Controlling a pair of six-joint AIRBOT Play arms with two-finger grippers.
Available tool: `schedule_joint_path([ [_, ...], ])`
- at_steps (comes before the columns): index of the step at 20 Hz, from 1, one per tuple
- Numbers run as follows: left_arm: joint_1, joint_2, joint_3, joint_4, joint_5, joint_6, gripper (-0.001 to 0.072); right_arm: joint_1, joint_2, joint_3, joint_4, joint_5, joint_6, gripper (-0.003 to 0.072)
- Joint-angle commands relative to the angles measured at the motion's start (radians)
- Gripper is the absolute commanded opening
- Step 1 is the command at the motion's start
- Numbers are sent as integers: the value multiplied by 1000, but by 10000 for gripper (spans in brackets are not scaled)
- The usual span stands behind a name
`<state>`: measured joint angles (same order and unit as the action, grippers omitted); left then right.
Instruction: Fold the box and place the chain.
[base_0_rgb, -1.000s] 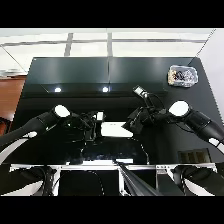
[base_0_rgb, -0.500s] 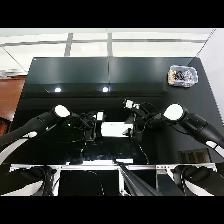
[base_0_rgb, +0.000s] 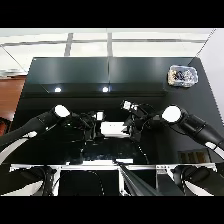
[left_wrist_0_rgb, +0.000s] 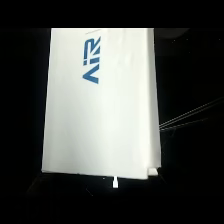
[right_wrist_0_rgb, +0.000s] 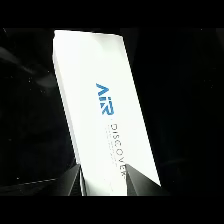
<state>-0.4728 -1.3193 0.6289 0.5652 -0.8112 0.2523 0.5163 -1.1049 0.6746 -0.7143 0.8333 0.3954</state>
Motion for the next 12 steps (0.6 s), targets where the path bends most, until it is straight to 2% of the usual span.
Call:
schedule_joint_path([
  [1,-1,0,0,-1,-5,2,351,2,3,6,-1,-2,16,228],
  [12,-1,0,0,-1,-5,2,351,2,8,31,-57,14,54,226],
])
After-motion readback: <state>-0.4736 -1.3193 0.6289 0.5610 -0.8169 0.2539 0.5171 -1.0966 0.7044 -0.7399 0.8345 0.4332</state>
